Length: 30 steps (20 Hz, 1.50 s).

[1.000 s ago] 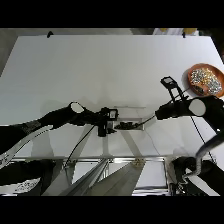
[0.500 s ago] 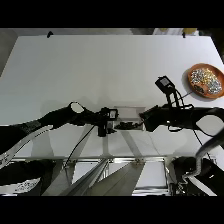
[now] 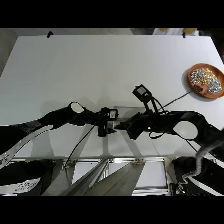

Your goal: Fold the box and place the chain.

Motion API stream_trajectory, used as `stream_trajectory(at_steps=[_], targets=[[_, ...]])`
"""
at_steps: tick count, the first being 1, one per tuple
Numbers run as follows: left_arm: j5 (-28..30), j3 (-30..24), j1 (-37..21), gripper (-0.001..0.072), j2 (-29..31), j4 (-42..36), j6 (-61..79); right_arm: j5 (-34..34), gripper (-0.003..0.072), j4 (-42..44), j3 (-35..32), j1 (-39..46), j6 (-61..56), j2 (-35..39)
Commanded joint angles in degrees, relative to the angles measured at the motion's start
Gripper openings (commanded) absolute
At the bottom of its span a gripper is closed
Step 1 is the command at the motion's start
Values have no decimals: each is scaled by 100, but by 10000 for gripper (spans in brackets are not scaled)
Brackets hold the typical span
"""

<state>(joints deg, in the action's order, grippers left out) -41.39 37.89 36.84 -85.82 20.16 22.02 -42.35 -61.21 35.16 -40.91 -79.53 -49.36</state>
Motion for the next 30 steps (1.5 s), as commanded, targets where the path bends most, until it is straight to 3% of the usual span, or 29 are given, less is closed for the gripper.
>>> stream_trajectory(at_steps=[1, 3, 6, 11, 15, 16, 22, 23, 24, 25, 30], targets=[[0, -2, -2, 275, 4, 0, 0, 190, 110, -20, 7, -129, -20, -396], [0, -2, -4, 275, 4, 0, 2, 201, 138, -111, 68, -129, -15, -402], [0, -2, -4, 275, 4, 0, 0, -446, 180, -654, 706, 28, -20, -402], [0, -2, -2, 275, 4, 2, 2, -1434, 175, -1499, 1672, 1228, -426, -402], [0, -2, -2, 275, 4, 2, 0, -1580, 93, -1794, 1661, 2168, -605, -511], [0, -2, -4, 275, 4, 0, 0, -1580, 30, -1888, 1648, 2302, -601, -586], [0, -2, -2, 275, 4, 2, 0, -1508, 17, -2004, 1220, 2455, -599, -1445], [0, -2, -4, 275, 4, 0, 0, -1449, 45, -2006, 1130, 2455, -597, -1567], [0, -2, -2, 275, 4, 0, 0, -1403, 192, -2009, 1067, 2455, -599, -1687], [0, -2, -4, 275, 4, 0, 0, -1397, 293, -2011, 1040, 2455, -599, -1786], [0, -2, -4, 275, 4, 2, 0, -1388, 297, -2247, 1005, 2455, -1082, -2157]])
